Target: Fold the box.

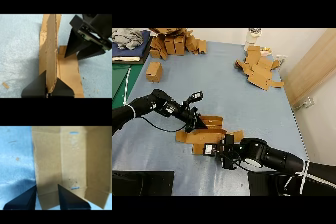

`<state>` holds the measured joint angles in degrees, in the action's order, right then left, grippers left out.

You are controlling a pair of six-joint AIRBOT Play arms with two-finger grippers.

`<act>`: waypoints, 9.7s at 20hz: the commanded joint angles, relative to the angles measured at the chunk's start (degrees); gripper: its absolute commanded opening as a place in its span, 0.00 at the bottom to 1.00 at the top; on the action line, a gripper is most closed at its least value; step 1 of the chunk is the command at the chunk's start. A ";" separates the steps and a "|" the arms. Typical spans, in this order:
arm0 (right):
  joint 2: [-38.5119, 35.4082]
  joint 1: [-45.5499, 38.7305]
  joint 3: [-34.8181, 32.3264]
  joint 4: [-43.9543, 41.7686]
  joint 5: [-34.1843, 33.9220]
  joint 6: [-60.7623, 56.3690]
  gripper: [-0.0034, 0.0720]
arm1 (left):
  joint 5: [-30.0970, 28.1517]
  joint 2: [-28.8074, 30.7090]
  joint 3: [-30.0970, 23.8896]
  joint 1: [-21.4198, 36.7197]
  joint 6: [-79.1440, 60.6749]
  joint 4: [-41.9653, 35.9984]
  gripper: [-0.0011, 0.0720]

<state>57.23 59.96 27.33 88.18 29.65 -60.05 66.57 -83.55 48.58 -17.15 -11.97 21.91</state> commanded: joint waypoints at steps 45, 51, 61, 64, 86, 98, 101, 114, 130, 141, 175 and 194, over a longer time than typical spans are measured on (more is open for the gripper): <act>-2.36 -0.37 -0.96 4.20 -2.80 -2.03 1.00 | -0.04 -0.04 0.04 -0.02 0.00 -0.02 0.03; -2.16 -0.31 -1.01 1.57 -2.47 -1.99 1.00 | -0.04 -0.04 0.04 -0.02 -0.02 0.00 0.03; -0.04 -0.37 -0.98 4.44 -4.44 -2.05 1.00 | -0.04 -0.04 0.04 -0.02 -0.02 0.00 0.03; -0.07 -0.74 -0.79 5.09 -5.51 -2.10 1.00 | -0.04 -0.04 0.04 -0.02 -0.02 -0.02 0.03; -4.13 -9.29 -0.39 3.34 -6.93 -1.84 1.00 | -0.04 -0.04 0.04 -0.02 -0.02 0.00 0.03; -4.48 -9.77 -0.39 5.53 -8.04 -1.38 1.00 | -0.04 -0.04 0.04 -0.02 -0.02 -0.02 0.03; -5.09 -9.77 -0.39 5.51 -7.28 -1.11 1.00 | -0.04 -0.02 0.04 -0.02 -0.02 0.00 0.03; -2.14 -32.24 -0.37 -57.13 9.40 70.05 1.00 | -0.04 -0.04 0.04 -0.02 -0.02 0.00 0.03; 6.25 -33.59 1.99 -60.54 11.93 76.37 0.99 | -0.04 -0.04 0.04 -0.02 -0.02 0.00 0.03; 8.52 -35.34 2.08 -60.11 17.03 77.24 0.99 | -0.04 -0.04 0.04 -0.02 -0.02 0.00 0.03; 14.01 -32.41 5.35 -56.02 14.21 73.92 0.99 | -0.04 -0.04 0.04 -0.02 -0.02 0.00 0.03; 14.80 -31.82 5.92 -55.58 13.22 70.77 0.99 | -0.04 -0.04 0.04 -0.02 -0.02 0.00 0.03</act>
<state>71.59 27.77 33.19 32.82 43.00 10.76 66.52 -83.55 48.56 -17.17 -11.99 21.89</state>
